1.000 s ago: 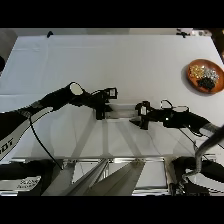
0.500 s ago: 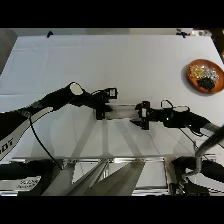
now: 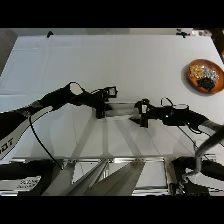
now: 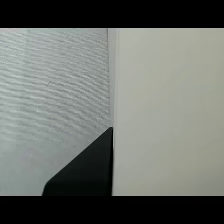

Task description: Fold the box and place the chain.

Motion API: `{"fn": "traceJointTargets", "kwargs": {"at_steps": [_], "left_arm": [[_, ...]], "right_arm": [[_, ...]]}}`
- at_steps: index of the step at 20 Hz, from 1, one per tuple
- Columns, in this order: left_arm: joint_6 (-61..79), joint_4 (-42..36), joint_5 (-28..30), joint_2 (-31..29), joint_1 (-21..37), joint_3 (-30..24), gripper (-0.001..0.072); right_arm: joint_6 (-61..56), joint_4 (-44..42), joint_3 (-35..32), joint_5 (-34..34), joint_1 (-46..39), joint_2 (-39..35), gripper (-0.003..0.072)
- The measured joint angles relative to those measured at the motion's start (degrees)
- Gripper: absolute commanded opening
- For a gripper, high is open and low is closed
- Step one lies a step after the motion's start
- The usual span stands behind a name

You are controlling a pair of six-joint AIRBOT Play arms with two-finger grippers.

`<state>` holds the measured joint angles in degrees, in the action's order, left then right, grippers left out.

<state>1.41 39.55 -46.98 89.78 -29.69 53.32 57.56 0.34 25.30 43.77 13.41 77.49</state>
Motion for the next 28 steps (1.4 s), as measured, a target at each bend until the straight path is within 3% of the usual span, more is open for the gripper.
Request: {"fn": "traceJointTargets", "kwargs": {"at_steps": [2, 5, 20, 21, 23, 24, 28], "left_arm": [[0.0, 0.0, -0.2, 0.0, 0.0, 0.0, 0.0014], [0.0, 0.0, -0.3, 0.0, 0.0, 0.0, 0.0014], [0.0, -0.1, -0.4, 0.0, 0.0, 0.0, 0.0014], [0.0, -0.2, -0.4, 0.0, 0.0, 0.0, 0.0014], [0.0, -0.3, -0.3, 0.0, -0.1, 0.0, 0.0014], [0.0, -0.3, -0.2, 0.1, -0.1, 0.0, 0.0014], [-0.1, -0.3, -0.3, 0.1, -0.1, 0.0, 0.0014]], "right_arm": [[-0.1, -0.2, 0.4, 0.7, 0.0, 0.5, 0.0437], [-0.1, -0.2, 0.7, 1.1, 0.0, 1.0, 0.0414], [0.7, 7.4, 0.9, -1.7, -0.8, 1.3, 0.0406], [0.4, 8.2, 0.9, -1.6, -1.2, 1.2, 0.0436], [-0.2, 9.3, 0.9, -1.0, -2.1, 0.9, 0.062], [-0.3, 9.6, 0.9, -0.9, -2.4, 0.8, 0.0664], [-1.4, 7.8, 0.9, 0.3, -3.0, 0.6, 0.071]]}}
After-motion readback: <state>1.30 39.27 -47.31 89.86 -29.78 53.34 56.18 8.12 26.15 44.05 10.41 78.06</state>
